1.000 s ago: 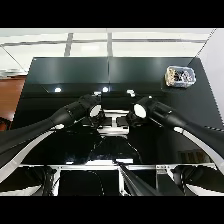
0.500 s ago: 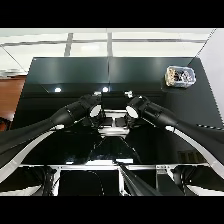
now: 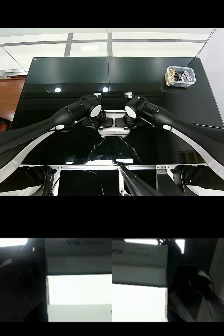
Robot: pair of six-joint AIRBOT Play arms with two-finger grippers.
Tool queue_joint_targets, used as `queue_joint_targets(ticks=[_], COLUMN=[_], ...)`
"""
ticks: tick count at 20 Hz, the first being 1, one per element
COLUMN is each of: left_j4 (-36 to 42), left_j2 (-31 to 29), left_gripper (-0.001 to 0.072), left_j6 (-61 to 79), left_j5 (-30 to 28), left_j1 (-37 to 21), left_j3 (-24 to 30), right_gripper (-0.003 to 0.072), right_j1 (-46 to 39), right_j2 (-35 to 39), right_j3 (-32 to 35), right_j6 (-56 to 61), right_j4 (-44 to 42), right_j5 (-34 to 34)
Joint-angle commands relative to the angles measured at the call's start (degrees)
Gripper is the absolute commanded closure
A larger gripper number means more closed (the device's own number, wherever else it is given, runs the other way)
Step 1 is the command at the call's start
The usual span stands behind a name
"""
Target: Fold the box and place the chain.
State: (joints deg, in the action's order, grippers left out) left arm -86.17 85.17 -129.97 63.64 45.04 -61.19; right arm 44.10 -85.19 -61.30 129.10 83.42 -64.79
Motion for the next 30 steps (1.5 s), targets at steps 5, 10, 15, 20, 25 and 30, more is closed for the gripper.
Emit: queue_joint_targets(ticks=[5, 10, 15, 20, 25, 30], left_j4=[-0.09, -0.09, -0.09, -0.09, -0.09, -0.07], left_j2=[-0.02, -0.02, -0.02, -0.02, -0.02, -0.02], left_gripper=[0.0682, 0.0682, 0.0682, 0.0682, 0.0682, 0.0682], left_j6=[0.13, 0.13, 0.13, 0.13, 0.13, 0.13], left_j5=[-0.13, -0.13, 0.11, 0.07, 0.07, 0.07], left_j1=[-0.07, -0.07, -0.07, -0.07, -0.07, -0.07], left_j3=[-0.07, -0.07, -0.07, -0.07, -0.07, -0.07], right_gripper=[0.0597, 0.0624, 0.0415, 0.0416, 0.0415, 0.0071], right_j1=[0.0, -0.13, -0.42, -2.1, -8.28, -27.17], right_j2=[-0.09, 0.44, 7.39, 22.34, 29.2, 24.57], right_j3=[0.0, 0.0, -0.02, -2.51, -1.81, 2.16], right_j6=[-0.07, -0.11, -2.47, -11.15, -11.98, -11.93], right_j4=[-0.85, -0.83, -0.85, -0.9, 32.81, 28.3], right_j5=[0.44, 0.61, -1.66, -10.19, -11.13, 10.12])
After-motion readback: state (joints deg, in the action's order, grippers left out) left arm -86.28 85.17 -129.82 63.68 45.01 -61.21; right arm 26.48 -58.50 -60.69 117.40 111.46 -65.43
